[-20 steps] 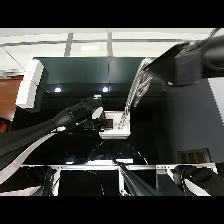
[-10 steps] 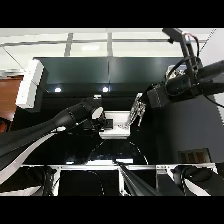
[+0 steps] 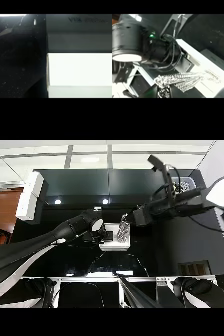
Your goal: Fold the box and place the chain.
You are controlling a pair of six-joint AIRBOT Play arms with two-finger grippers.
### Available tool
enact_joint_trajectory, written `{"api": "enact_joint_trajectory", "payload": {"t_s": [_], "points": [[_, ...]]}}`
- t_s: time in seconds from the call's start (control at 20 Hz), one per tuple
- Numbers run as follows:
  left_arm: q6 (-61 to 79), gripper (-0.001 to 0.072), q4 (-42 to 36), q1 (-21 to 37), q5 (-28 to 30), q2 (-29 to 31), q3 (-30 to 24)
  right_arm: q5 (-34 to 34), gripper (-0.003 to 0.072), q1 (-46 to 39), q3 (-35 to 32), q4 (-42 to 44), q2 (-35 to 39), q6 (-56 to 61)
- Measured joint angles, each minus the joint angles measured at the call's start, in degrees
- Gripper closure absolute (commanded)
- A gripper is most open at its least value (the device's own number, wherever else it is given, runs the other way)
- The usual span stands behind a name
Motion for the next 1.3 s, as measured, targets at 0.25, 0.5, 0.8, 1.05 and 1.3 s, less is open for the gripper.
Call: {"api": "enact_joint_trajectory", "payload": {"t_s": [0.25,0.5,0.8,1.05,1.3], "points": [[-0.02,0.0683,0.02,0.02,0.02,0.00,0.00,-11.06,0.0675,0.63,-12.26,1.20,0.00,-0.48],[-0.02,0.0684,0.02,0.00,0.04,0.00,0.00,-19.69,0.0411,3.30,-19.56,1.57,-0.13,-0.55],[-0.04,0.0683,0.00,0.00,0.09,0.00,0.00,-18.82,0.0450,0.55,-21.27,-2.80,0.63,-0.35],[1.46,0.0682,-0.02,-0.28,-0.09,0.00,-0.04,-14.73,0.0449,-4.09,-21.49,-7.74,1.51,-0.37],[2.69,0.0007,0.09,-0.85,-1.07,0.92,0.50,-13.73,0.0449,-5.11,-21.53,-8.76,1.70,-0.37]]}}
